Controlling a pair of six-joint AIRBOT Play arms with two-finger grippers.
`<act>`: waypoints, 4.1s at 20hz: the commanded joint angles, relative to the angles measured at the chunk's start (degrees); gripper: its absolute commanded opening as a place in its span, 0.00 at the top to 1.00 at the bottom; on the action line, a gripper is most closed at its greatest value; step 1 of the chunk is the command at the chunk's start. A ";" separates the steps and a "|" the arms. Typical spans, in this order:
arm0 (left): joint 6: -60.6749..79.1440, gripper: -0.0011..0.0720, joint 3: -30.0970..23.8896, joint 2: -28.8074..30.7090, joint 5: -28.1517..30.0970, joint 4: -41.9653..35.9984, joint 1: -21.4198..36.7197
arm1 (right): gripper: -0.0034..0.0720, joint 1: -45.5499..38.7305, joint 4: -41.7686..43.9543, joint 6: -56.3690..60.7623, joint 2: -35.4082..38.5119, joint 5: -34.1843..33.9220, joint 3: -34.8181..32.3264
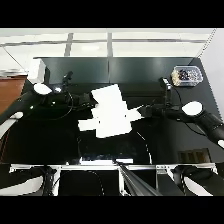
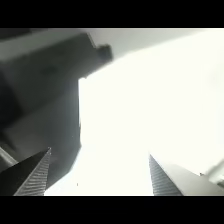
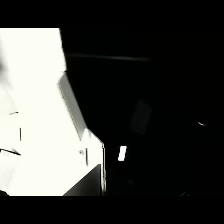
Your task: Fold the box and place the chain.
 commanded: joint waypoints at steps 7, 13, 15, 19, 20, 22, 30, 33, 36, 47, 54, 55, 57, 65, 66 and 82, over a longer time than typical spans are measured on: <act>26.86 0.26 6.62 -15.85 -21.38 -11.45 2.03 | 0.93 2.40 0.35 0.39 0.13 -0.20 -0.39; 33.88 0.85 15.80 -21.35 -32.57 0.70 1.11 | 0.93 2.40 0.31 0.35 0.13 0.55 -0.39; 35.69 0.95 17.11 -21.35 -33.05 1.01 0.96 | 0.93 2.38 0.07 0.33 0.13 0.52 -0.37; 35.98 0.95 19.32 -20.17 -32.68 1.49 0.96 | 0.03 -3.52 -6.10 0.31 0.20 6.67 5.22; 35.93 0.95 19.12 -18.64 -32.54 2.60 0.79 | 0.03 -6.08 -8.87 -0.20 0.20 11.08 8.33; 37.16 0.96 15.26 -13.25 -31.04 3.10 -0.09 | 0.03 -10.23 -13.55 -1.97 0.20 17.77 13.51; 81.20 0.95 -4.68 2.21 -3.19 -2.91 -8.66 | 0.03 -8.59 -18.29 -21.55 -0.07 21.86 15.30; 81.22 0.95 -4.68 -0.35 4.02 -2.69 -11.96 | 0.03 -2.05 -18.38 -37.13 -0.07 21.46 11.47; 81.18 0.95 -4.68 -2.23 5.42 -2.67 -12.72 | 0.03 4.22 -18.43 -46.12 -0.11 14.99 6.16; 81.15 0.95 -4.46 -2.75 4.79 -2.73 -12.70 | 0.03 18.93 -19.34 -52.24 -0.70 2.34 -4.44; 81.13 0.95 -4.46 -2.80 4.76 -2.71 -12.70 | 0.03 24.41 -14.73 -52.17 -3.96 -10.43 -4.48; 81.13 0.95 -4.46 -2.80 4.76 -2.71 -12.70 | 0.03 23.56 -16.39 -51.98 -3.85 -8.48 -3.43; 81.13 0.95 -4.46 -2.80 4.59 -2.73 -12.70 | 0.03 20.98 -17.05 -51.98 -3.85 -4.37 -0.33; 81.11 0.95 -4.46 -2.80 4.42 -2.71 -12.70 | 0.03 11.93 -11.17 -53.09 -3.87 -3.67 3.39; 81.11 0.95 -4.46 -2.80 4.42 -2.73 -12.70 | 0.03 10.99 -9.97 -53.16 -3.87 -3.41 3.39; 81.09 0.95 -4.46 -2.82 4.42 -2.73 -12.72 | 0.03 9.84 2.27 -74.97 -15.87 3.85 3.06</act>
